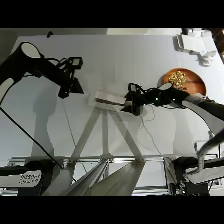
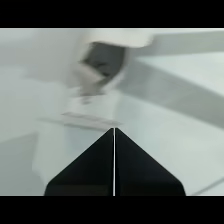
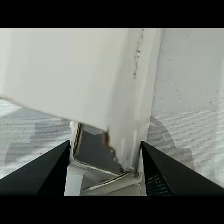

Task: Fold the box and place the chain.

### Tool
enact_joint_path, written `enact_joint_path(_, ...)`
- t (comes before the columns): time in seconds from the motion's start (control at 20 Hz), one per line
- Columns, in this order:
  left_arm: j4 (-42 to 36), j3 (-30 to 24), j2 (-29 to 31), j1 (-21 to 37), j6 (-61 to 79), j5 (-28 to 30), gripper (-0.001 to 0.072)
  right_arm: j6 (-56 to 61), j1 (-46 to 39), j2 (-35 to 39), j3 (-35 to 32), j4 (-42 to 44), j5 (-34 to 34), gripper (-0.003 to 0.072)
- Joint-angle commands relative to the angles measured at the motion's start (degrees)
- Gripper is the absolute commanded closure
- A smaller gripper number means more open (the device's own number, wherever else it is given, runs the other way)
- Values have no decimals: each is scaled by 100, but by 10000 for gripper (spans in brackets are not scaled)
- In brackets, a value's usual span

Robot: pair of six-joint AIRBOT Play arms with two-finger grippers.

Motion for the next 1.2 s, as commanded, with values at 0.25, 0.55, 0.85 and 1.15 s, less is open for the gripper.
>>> enact_joint_path(0.25, -352, -9, -372, -1158, -553, 498, 705, 2, -2, 0, 4, 2, 4, 323)
enact_joint_path(0.55, -748, -9, -509, -1169, -562, 2247, 702, 2, -2, 0, 4, 2, 4, 323)
enact_joint_path(0.85, -933, -9, -1029, -968, -1375, 3320, 702, 2, -2, 0, 4, 2, 2, 323)
enact_joint_path(1.15, -935, -9, -1274, -925, -1598, 3226, 701, 2, -2, 0, 4, 2, 2, 323)
